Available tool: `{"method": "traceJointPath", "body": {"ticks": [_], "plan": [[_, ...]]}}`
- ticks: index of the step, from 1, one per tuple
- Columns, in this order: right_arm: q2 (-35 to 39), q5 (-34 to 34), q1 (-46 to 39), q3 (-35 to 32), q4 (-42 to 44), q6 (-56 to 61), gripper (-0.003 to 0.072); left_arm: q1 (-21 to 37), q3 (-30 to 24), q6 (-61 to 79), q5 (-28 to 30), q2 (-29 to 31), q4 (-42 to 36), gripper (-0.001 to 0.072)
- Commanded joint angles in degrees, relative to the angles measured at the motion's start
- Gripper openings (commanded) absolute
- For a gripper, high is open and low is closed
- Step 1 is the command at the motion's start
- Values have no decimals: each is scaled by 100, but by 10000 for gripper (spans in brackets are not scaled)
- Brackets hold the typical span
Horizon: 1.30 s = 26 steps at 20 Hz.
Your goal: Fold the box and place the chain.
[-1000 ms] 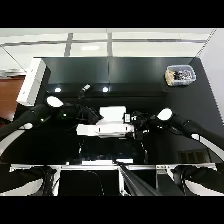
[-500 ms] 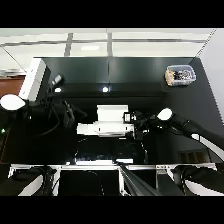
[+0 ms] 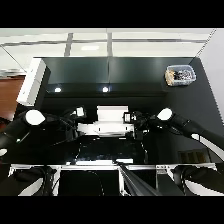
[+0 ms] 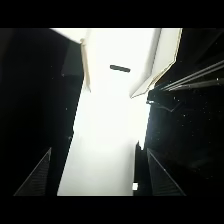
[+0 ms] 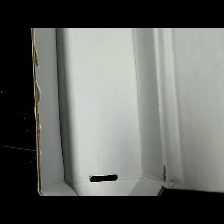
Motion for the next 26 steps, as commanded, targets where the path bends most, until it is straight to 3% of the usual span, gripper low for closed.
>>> {"method": "traceJointPath", "body": {"ticks": [1, 4, 6, 11, 12, 15, 16, 26], "plan": [[-4, 2, 2, 4, 0, 0, 255, -306, 175, 710, 317, -562, 4, 705], [-4, 2, 2, 4, 2, 0, 255, -468, 396, 715, 160, -1088, -732, 702], [-4, 2, 2, 4, 0, 0, 255, -501, 546, 697, 168, -1379, -1141, 623], [-4, 2, 2, 4, 2, 2, 255, -498, 658, 708, 166, -1458, -1139, 606], [-4, 2, 2, 4, 2, 2, 255, -522, 656, 708, 160, -1458, -1137, 570], [-4, 2, 2, 4, 0, 2, 255, -551, 658, 706, -39, -1458, -1134, 254], [-4, 2, 2, 4, 2, 0, 254, -551, 658, 708, -122, -1458, -1134, 210], [-4, 2, 4, 4, 0, 2, 255, -568, 656, 706, -133, -1460, -1375, 197]]}}
